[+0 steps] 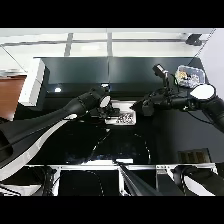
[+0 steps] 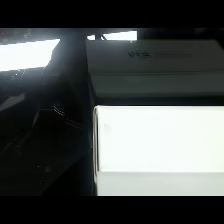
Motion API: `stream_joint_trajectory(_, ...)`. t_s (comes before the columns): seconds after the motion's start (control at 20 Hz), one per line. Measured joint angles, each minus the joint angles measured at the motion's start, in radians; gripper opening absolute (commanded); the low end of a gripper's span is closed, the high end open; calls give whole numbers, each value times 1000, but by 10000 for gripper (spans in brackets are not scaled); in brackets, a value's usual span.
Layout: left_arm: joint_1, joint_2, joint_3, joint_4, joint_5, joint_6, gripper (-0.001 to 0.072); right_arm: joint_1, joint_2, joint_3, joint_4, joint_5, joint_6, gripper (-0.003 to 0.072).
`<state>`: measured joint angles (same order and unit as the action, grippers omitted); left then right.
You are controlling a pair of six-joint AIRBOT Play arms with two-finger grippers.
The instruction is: Fold the box and place the chain.
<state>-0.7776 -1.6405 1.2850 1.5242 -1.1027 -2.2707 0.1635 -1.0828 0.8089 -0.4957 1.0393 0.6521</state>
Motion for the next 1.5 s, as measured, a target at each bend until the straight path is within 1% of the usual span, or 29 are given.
stream_joint_trajectory(0.3,0,-1,0,0,9,-3,31,-184,24,-3,-80,82,3,365)
stream_joint_trajectory(0.35,0,-1,1,-6,9,-8,95,-209,25,-3,-88,104,3,366)
stream_joint_trajectory(0.45,4,0,14,-33,2,-18,527,-243,26,-3,-102,148,3,366)
stream_joint_trajectory(0.5,4,2,26,-38,-10,-20,548,-254,27,-3,-108,164,3,365)
stream_joint_trajectory(0.65,-1,42,68,-31,-38,12,548,-271,27,-3,-122,192,3,365)
stream_joint_trajectory(0.7,-3,69,77,-15,-44,35,548,-274,28,-3,-125,197,3,365)
stream_joint_trajectory(0.8,-9,139,77,37,-88,91,548,-277,27,-3,-129,206,11,366)
stream_joint_trajectory(0.85,-8,179,63,78,-108,112,548,-278,28,-3,-129,208,13,365)
stream_joint_trajectory(0.95,23,267,-5,176,-154,145,548,-280,27,-3,-132,212,24,365)
stream_joint_trajectory(1.0,59,308,-55,208,-166,157,548,-280,28,-3,-132,212,30,365)
stream_joint_trajectory(1.05,104,338,-108,205,-165,170,548,-281,28,-3,-132,212,36,365)
stream_joint_trajectory(1.1,160,362,-167,173,-155,191,548,-281,28,-3,-132,209,43,365)
stream_joint_trajectory(1.2,269,389,-280,22,-87,311,548,-281,28,-3,-132,200,57,365)
stream_joint_trajectory(1.25,312,394,-328,-82,-51,409,548,-281,28,-3,-131,198,65,365)
stream_joint_trajectory(1.35,376,391,-410,-288,6,702,563,-281,28,-3,-131,192,83,365)
stream_joint_trajectory(1.4,393,384,-441,-367,21,866,618,-281,28,-3,-130,190,90,365)
stream_joint_trajectory(1.45,400,375,-463,-429,30,1026,708,-281,28,-3,-130,190,95,365)
stream_joint_trajectory(1.5,403,365,-479,-476,46,1165,708,-281,28,-3,-130,188,101,365)
